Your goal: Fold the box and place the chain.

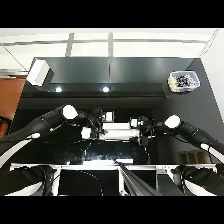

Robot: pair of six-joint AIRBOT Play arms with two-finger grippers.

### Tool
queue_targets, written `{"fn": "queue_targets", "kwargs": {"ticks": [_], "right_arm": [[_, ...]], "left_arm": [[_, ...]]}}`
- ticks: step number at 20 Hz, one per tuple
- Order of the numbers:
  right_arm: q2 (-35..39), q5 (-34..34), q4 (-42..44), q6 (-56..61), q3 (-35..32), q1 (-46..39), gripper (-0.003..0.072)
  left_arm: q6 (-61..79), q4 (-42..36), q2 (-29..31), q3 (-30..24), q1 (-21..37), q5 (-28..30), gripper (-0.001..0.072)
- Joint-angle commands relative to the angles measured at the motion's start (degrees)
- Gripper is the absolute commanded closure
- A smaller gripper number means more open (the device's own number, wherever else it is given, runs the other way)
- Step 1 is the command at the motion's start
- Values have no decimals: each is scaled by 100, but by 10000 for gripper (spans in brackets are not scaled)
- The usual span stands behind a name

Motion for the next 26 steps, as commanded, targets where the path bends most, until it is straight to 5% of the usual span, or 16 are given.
{"fn": "queue_targets", "kwargs": {"ticks": [1,4,5,6,7,9,11,14,16,19,26], "right_arm": [[0,2,-2,0,-4,2,201],[0,2,-11,0,-4,2,201],[0,2,-11,0,-4,2,201],[0,2,-13,0,-4,2,201],[0,2,-13,0,-4,2,201],[0,2,-13,0,-4,2,201],[0,2,-13,0,-4,2,201],[0,2,-13,0,-4,2,201],[0,2,-13,0,-4,2,201],[0,2,-13,0,-4,2,201],[0,2,-13,0,-4,2,201]], "left_arm": [[-1563,1134,577,7,85,-146,122],[-2973,2065,1224,7,184,-1008,146],[-3403,2323,1377,7,184,-1327,226],[-3805,2498,1484,7,179,-1633,406],[-4081,2529,1543,7,179,-1952,664],[-4293,1971,1543,-11,168,-2337,681],[-4334,472,1532,-127,168,-2175,680],[-4044,-1683,1491,-457,168,-774,680],[-3685,-2461,1390,-627,168,511,680],[-3672,-2527,898,-636,168,1661,679],[-3025,-2312,-125,-483,168,1261,681]]}}
